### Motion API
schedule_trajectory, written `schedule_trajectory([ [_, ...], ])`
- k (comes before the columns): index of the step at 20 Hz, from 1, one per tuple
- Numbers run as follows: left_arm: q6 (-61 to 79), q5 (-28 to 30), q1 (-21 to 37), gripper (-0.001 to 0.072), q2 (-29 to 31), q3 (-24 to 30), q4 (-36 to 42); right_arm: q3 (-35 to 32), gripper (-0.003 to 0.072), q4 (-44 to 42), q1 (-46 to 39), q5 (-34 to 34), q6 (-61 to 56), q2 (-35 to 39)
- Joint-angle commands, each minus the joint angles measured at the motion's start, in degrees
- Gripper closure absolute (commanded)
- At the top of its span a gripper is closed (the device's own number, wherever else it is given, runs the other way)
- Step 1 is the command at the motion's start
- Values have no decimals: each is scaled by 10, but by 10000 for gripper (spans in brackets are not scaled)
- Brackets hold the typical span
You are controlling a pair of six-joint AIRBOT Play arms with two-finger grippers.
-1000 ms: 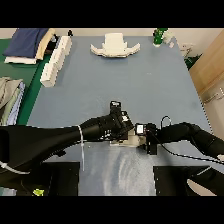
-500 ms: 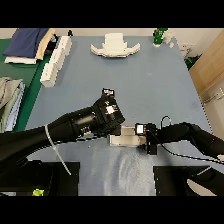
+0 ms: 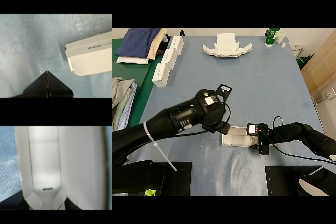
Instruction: Fold the box.
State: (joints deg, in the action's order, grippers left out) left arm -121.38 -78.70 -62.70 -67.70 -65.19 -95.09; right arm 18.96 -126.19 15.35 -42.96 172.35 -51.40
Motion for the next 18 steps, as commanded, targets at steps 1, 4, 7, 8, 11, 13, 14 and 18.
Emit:
schedule_trajectory([
  [1, 251, 96, 88, 699, 51, 73, 120, 0, 213, 0, 0, 0, 0, 0],
  [4, 601, 163, 209, 697, 106, 192, 245, 0, 212, 0, 0, 0, 0, 0],
  [7, 855, 240, 286, 24, 110, 279, 325, 0, 212, 0, 0, 0, 0, 0],
  [8, 893, 268, 297, 21, 107, 301, 353, 0, 212, 0, 0, 0, 0, 0],
  [11, 1081, 308, 303, 22, 104, 339, 462, 0, 212, 0, 0, 0, 0, 0],
  [13, 1253, 323, 303, 22, 99, 353, 583, 0, 213, 0, 0, 0, 0, 0],
  [14, 1328, 323, 303, 22, 91, 358, 636, 0, 212, 0, 0, 0, 0, 0],
  [18, 1444, 326, 302, 22, 36, 359, 683, 0, 212, 0, 0, 0, 0, 0],
])
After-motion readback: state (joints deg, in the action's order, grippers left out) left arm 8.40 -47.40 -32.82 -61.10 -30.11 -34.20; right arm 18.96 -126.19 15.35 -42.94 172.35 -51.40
